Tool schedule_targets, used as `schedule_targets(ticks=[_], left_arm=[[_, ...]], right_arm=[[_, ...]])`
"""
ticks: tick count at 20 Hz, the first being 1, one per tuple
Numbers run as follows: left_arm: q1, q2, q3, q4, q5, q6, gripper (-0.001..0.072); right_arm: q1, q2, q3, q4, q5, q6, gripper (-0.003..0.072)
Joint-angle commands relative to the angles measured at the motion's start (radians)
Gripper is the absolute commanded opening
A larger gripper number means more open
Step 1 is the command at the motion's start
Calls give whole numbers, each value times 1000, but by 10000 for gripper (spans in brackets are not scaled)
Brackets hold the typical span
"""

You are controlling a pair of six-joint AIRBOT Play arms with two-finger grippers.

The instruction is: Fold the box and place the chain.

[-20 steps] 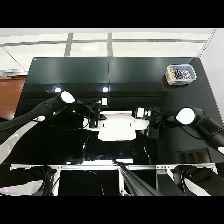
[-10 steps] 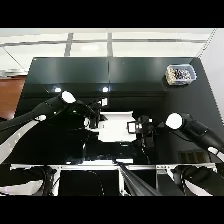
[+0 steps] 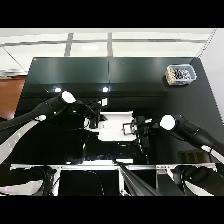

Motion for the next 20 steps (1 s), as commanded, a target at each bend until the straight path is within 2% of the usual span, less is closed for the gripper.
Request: schedule_targets(ticks=[1, 6, 9, 11, 14, 18, 20], left_arm=[[-1, -1, 1, 0, -2, 0, 29], [-1, -1, 1, 0, -1, 0, 29], [-1, -1, 1, 0, -1, 0, 29], [-1, -1, 1, 0, -1, 0, 29], [-1, -1, 1, 0, -1, 0, 29], [-1, 0, 1, 0, -1, 0, 29], [-1, 0, 1, 0, -1, 0, 29]], right_arm=[[-13, 38, 28, -19, -13, 50, 708], [-90, 67, 47, 15, -42, 75, 707], [-111, 66, 47, 117, -126, 71, 708], [-121, 63, 46, 115, -154, 65, 708], [-143, 45, 46, 138, -126, 44, 708], [-156, -18, 45, 295, 0, -135, 707], [-155, -60, 36, 334, 10, -190, 707]])
